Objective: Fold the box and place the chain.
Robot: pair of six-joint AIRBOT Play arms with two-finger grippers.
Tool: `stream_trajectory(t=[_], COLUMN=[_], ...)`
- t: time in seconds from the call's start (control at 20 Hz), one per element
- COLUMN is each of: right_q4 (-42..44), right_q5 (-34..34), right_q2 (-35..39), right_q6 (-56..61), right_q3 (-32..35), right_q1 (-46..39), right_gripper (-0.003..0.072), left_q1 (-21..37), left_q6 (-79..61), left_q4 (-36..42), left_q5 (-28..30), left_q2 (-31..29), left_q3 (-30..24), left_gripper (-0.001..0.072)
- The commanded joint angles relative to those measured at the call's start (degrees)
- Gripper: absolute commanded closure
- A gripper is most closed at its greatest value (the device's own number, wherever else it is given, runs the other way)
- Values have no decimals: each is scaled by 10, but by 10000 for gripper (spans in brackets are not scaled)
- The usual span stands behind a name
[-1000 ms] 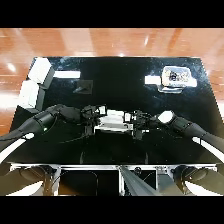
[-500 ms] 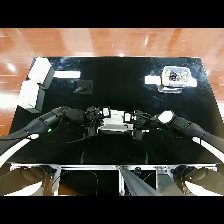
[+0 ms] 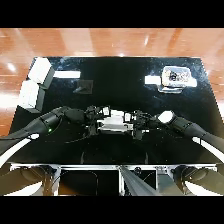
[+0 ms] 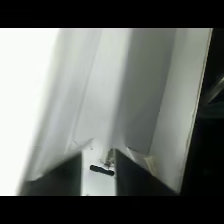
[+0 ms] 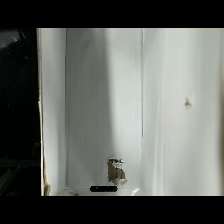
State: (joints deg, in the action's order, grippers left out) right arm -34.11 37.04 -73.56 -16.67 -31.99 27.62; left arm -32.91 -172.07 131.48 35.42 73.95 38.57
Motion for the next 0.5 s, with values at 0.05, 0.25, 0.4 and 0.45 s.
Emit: stream_trajectory(t=[0.05, 0.25, 0.4, 0.45], right_q4=[0, 0, 0, 0], right_q5=[0, 0, 0, 0], right_q2=[0, 0, 0, 0], right_q6=[0, 0, 0, 0], right_q3=[0, 0, 0, 0], right_q1=[0, 0, 0, 0], right_gripper=[172, 172, 172, 172], left_q1=[0, 0, 0, 0], left_q6=[0, 0, 1, 1], left_q4=[0, 0, 0, -1], left_q5=[3, 1, 2, 2], left_q2=[0, 0, 0, 0], left_q3=[1, 1, 1, 1], left_gripper=[421, 228, 454, 553])
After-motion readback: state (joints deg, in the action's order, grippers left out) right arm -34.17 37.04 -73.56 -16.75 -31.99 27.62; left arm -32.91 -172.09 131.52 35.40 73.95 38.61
